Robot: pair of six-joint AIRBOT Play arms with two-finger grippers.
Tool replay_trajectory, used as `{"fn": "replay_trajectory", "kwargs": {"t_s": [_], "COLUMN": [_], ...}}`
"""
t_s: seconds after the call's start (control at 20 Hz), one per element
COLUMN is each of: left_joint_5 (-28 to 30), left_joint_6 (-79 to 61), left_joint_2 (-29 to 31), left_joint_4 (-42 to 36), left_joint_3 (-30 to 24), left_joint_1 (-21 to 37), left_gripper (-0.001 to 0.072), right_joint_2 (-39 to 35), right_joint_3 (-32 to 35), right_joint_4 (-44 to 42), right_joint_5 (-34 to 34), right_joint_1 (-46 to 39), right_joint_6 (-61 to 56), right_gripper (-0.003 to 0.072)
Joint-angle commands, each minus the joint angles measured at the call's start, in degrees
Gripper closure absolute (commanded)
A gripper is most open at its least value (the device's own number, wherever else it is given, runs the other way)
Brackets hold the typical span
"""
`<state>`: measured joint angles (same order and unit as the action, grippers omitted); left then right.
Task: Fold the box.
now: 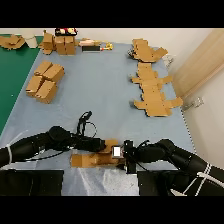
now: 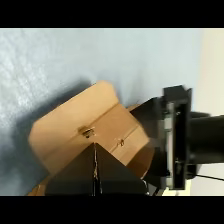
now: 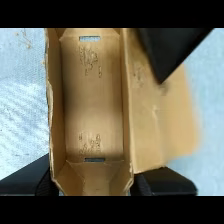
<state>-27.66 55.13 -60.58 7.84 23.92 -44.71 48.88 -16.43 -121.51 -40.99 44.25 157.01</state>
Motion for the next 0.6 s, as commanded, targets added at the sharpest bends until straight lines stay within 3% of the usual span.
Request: {"fn": "replay_trajectory", "kwargs": {"t_s": [0.0,0.2,0.3,0.55], "left_joint_5": [-3.52,-9.86,-13.99,-21.14], "left_joint_6": [-3.72,-9.49,-18.47,-4.92], "left_joint_2": [7.08,15.74,20.20,33.00], "left_joint_4": [-0.07,1.84,9.35,32.39], "left_joint_3": [-1.20,-5.20,-5.53,-5.55], "left_joint_1": [6.64,15.32,16.92,14.16], "left_gripper": [0.0697,0.0697,0.0699,0.0698], "right_joint_2": [-0.02,-0.02,-0.02,-0.02], "right_joint_3": [-0.04,-0.04,-0.04,-0.04], "right_joint_4": [0.04,0.04,0.04,0.07], "right_joint_5": [0.00,0.00,0.00,0.00], "right_joint_1": [-0.02,-0.02,-0.02,-0.02], "right_joint_6": [-0.07,-0.07,-0.07,-0.07], "right_gripper": [0.0252,0.0252,0.0252,0.0252]}}
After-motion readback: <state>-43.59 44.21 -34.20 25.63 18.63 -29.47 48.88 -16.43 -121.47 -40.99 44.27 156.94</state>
